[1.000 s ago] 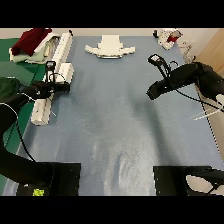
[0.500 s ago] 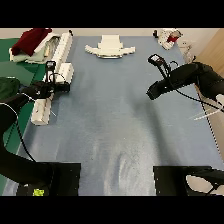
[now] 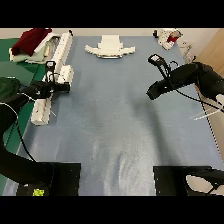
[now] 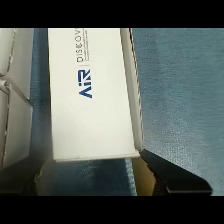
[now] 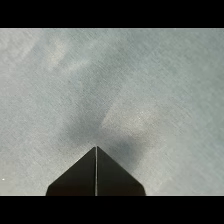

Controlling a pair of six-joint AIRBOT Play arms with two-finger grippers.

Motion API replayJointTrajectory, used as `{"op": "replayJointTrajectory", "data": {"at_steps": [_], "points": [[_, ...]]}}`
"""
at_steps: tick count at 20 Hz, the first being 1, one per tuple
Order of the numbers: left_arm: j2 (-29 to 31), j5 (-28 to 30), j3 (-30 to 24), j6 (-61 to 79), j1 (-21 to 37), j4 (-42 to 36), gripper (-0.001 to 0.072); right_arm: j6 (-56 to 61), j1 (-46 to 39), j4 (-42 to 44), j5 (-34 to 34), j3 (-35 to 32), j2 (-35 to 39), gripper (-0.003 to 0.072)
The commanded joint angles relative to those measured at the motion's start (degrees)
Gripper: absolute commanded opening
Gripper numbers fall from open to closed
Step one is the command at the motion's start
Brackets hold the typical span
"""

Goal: Fold the box.

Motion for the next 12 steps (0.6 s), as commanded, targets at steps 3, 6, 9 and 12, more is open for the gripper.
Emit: {"op": "replayJointTrajectory", "data": {"at_steps": [3,6,9,12], "points": [[0.26,-0.35,0.07,0.11,0.07,0.02,0.0703,0.0,-0.02,0.02,0.0,0.07,-0.02,0.0006],[2.1,-1.09,0.07,0.13,0.09,0.07,0.0704,0.0,-0.02,0.02,0.0,0.07,-0.02,0.0006],[5.81,-3.54,0.07,0.11,0.5,0.07,0.0704,0.0,-0.02,0.02,0.0,0.07,-0.02,0.0006],[11.02,-6.05,0.07,0.11,0.76,0.26,0.0704,0.0,-0.02,0.02,0.0,0.07,-0.02,0.0006]]}}
